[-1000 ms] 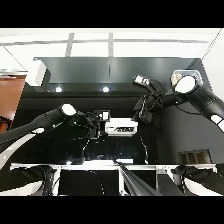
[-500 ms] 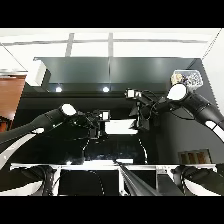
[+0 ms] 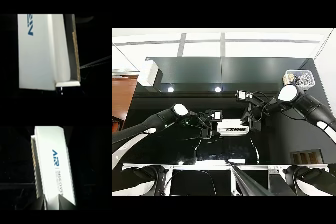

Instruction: Fold the box and place the chain.

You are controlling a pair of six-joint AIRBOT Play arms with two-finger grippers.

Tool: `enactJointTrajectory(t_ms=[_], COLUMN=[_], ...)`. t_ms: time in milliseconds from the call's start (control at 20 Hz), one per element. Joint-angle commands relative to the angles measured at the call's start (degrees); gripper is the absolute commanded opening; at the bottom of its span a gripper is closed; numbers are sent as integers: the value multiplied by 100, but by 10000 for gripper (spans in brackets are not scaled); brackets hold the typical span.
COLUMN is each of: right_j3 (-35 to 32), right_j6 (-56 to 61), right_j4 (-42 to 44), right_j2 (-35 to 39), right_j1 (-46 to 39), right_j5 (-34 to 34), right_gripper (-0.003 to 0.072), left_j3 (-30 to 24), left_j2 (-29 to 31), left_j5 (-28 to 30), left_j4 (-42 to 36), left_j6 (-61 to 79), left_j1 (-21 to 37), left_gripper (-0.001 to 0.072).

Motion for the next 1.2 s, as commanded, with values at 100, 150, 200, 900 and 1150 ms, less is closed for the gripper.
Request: enactJointTrajectory(t_ms=[100, 150, 200, 900, 1150], right_j3=[-109, -131, -131, -146, -313], right_j6=[42, 44, 59, 286, 350], right_j4=[-37, -37, -31, -57, -79], right_j2=[4, 4, 4, -7, -7], right_j1=[4, 4, 4, 59, 59], right_j5=[87, 90, 83, 59, -63], right_gripper=[188, 188, 188, 207, 207], left_j3=[4, 4, 4, 4, 4], left_j2=[-4, -4, -4, -4, -4], left_j5=[-17, -15, -15, -17, -17], left_j4=[7, 7, 7, 7, 7], left_j6=[7, 4, 4, 7, 7], left_j1=[-4, -4, -4, -4, -4], left_gripper=[399, 399, 398, 399, 399])
